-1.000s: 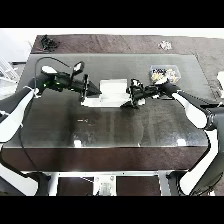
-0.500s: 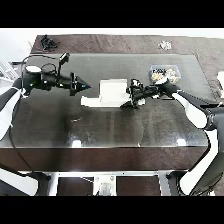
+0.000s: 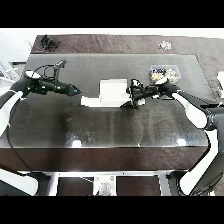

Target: Fold the box and place the chain.

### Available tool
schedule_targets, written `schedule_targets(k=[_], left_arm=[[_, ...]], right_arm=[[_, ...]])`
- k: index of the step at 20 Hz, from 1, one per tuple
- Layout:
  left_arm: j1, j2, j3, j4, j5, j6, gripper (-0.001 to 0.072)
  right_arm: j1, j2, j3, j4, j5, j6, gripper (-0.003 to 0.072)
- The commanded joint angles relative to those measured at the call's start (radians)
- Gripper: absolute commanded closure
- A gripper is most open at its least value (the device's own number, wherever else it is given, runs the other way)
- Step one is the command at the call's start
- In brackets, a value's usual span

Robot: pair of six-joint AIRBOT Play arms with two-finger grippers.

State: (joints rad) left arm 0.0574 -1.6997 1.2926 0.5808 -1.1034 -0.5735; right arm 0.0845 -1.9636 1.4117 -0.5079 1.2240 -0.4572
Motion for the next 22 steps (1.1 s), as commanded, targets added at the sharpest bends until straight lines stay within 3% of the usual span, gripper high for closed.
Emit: schedule_targets(k=[1,4,10,16,19,22], left_arm=[[0.079,0.050,-0.032,0.036,0.006,-0.087,0.0695],[0.119,0.085,-0.071,0.042,-0.058,-0.163,0.0695],[0.111,0.084,-0.171,0.040,-0.051,-0.311,0.0692],[0.057,0.084,-0.192,0.035,-0.010,-0.372,0.0691],[-0.024,0.084,-0.192,0.038,0.061,-0.418,0.0690],[-0.043,0.083,-0.192,0.044,0.118,-0.474,0.0690]], right_arm=[[0.000,0.000,0.000,0.000,0.000,0.000,0.0108],[-0.001,0.000,0.000,0.000,0.000,0.000,0.0107],[0.000,0.000,0.000,0.000,0.000,0.000,0.0108],[0.000,0.000,0.000,0.000,0.000,0.000,0.0108],[0.000,0.000,0.000,0.000,0.000,0.000,0.0108],[0.000,0.000,0.000,0.000,0.000,0.000,0.0108]])
